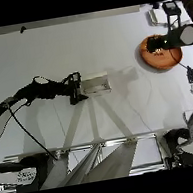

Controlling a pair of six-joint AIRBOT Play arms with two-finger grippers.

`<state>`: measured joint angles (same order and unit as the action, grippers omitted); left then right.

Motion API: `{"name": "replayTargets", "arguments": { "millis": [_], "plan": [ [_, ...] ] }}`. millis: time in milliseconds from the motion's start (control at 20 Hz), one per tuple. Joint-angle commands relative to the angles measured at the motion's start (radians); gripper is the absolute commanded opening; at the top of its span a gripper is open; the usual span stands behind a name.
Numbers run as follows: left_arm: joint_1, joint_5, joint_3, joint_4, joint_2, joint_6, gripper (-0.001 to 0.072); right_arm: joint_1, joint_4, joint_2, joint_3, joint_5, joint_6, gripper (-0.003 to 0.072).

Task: Fold the box and place the chain.

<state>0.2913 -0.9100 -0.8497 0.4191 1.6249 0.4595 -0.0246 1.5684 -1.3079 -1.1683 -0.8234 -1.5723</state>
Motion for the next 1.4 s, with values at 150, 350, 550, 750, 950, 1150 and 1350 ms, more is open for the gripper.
{"name": "replayTargets", "arguments": {
  "millis": [150,350,550,750,950,1150,1350],
  "plan": [
    [-0.001,0.000,-0.001,0.000,0.000,0.000,0.0159,-0.168,-0.141,-0.446,-0.278,0.064,0.074,0.0716],
    [-0.001,0.000,-0.001,0.000,0.000,0.000,0.0159,-0.168,-0.131,-0.570,-0.284,0.153,-0.003,0.0684],
    [-0.001,-0.003,-0.001,0.000,0.000,0.000,0.0159,-0.171,-0.105,-0.569,-0.285,0.138,-0.005,0.0191],
    [-0.001,-0.003,-0.001,0.000,0.000,0.000,0.0159,-0.170,-0.103,-0.546,-0.285,0.070,0.003,0.0009],
    [-0.001,-0.003,-0.001,0.000,0.000,0.000,0.0159,-0.167,-0.093,-0.426,-0.278,-0.007,0.035,0.0007],
    [-0.001,-0.003,-0.001,0.000,0.000,0.000,0.0159,-0.132,-0.095,-0.245,-0.154,-0.103,0.181,0.0006],
    [-0.001,-0.002,-0.001,0.000,0.000,0.000,0.0159,-0.064,-0.095,-0.004,0.100,-0.105,0.240,0.0006]
  ]
}}
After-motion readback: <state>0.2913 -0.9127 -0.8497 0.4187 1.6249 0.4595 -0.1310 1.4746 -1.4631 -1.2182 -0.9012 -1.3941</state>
